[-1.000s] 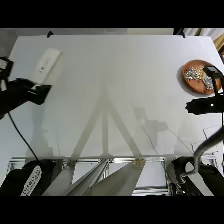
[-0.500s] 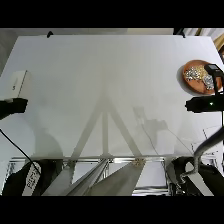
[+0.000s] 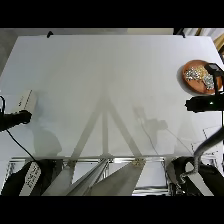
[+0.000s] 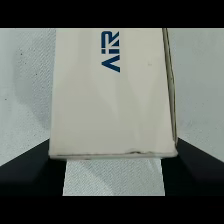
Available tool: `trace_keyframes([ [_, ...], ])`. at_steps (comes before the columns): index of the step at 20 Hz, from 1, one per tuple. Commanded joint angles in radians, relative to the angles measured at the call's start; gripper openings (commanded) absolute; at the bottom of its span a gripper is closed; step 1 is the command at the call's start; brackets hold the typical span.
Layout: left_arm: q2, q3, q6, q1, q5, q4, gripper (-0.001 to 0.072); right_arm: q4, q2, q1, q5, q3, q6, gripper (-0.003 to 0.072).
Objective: Fold the box and place the chain.
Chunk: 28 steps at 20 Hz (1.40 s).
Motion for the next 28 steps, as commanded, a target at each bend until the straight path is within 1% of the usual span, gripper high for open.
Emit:
trace_keyframes([
  [1, -0.005, -0.007, -0.006, 0.001, 0.002, 0.013, 0.0049, 0.001, 0.0, -0.001, -0.001, 0.001, 0.0, 0.0014],
  [3, -0.002, -0.007, -0.001, 0.0, 0.006, 0.012, 0.0371, 0.001, 0.0, -0.001, 0.0, 0.001, 0.0, 0.0014],
  [4, -0.002, -0.007, 0.0, 0.0, 0.009, 0.012, 0.0427, 0.002, 0.0, -0.001, 0.0, 0.001, 0.0, 0.0014],
  [5, -0.002, -0.007, 0.0, 0.0, 0.009, 0.012, 0.0445, 0.005, 0.0, -0.001, 0.0, 0.001, 0.0, 0.0014],
  [6, -0.002, -0.007, 0.0, 0.0, 0.009, 0.012, 0.0481, 0.008, 0.0, -0.001, 0.0, 0.001, 0.0, 0.0014],
  [7, -0.002, -0.007, 0.0, 0.0, 0.01, 0.012, 0.0539, 0.016, 0.0, -0.001, 0.0, 0.001, 0.0, 0.0014],
  [8, -0.002, -0.007, 0.0, 0.0, 0.012, 0.012, 0.0614, 0.024, 0.0, -0.001, 0.0, 0.001, 0.0, 0.0014],
  [9, -0.002, -0.007, -0.001, 0.0, 0.013, 0.012, 0.0714, 0.028, 0.0, -0.001, 0.0, 0.001, 0.0, 0.0015],
  [10, -0.002, -0.007, 0.0, 0.0, 0.01, 0.013, 0.0703, 0.027, 0.0, -0.001, 0.0, 0.001, 0.0, 0.0015],
  [13, -0.001, -0.007, 0.0, 0.0, 0.008, 0.012, 0.0707, 0.027, 0.0, -0.001, 0.0, 0.001, 0.0, 0.0016],
  [15, 0.02, -0.007, 0.0, 0.0, 0.01, 0.012, 0.0707, 0.027, 0.0, -0.001, 0.0, 0.001, 0.0, 0.0016],
  [17, 0.077, -0.007, 0.0, 0.0, 0.014, 0.019, 0.0701, 0.027, 0.0, -0.001, 0.0, 0.001, 0.0, 0.0016],
  [20, 0.211, -0.007, -0.002, 0.0, 0.014, 0.022, 0.0699, 0.027, 0.0, -0.001, 0.0, 0.001, 0.0, 0.0016],
  [22, 0.302, -0.007, -0.004, 0.0, -0.02, 0.01, 0.0699, 0.027, 0.0, -0.001, -0.002, 0.001, 0.0, 0.0016],
  [24, 0.362, -0.007, -0.004, -0.016, -0.069, -0.026, 0.0698, 0.027, 0.0, -0.001, -0.012, 0.001, 0.002, 0.0016],
  [27, 0.385, -0.007, -0.004, -0.094, -0.153, -0.071, 0.0694, 0.027, 0.0, -0.001, -0.019, 0.001, 0.004, 0.0016],
  [28, 0.383, -0.007, -0.005, -0.122, -0.177, -0.074, 0.0678, 0.026, 0.0, -0.001, -0.019, 0.001, 0.003, 0.0016],
])
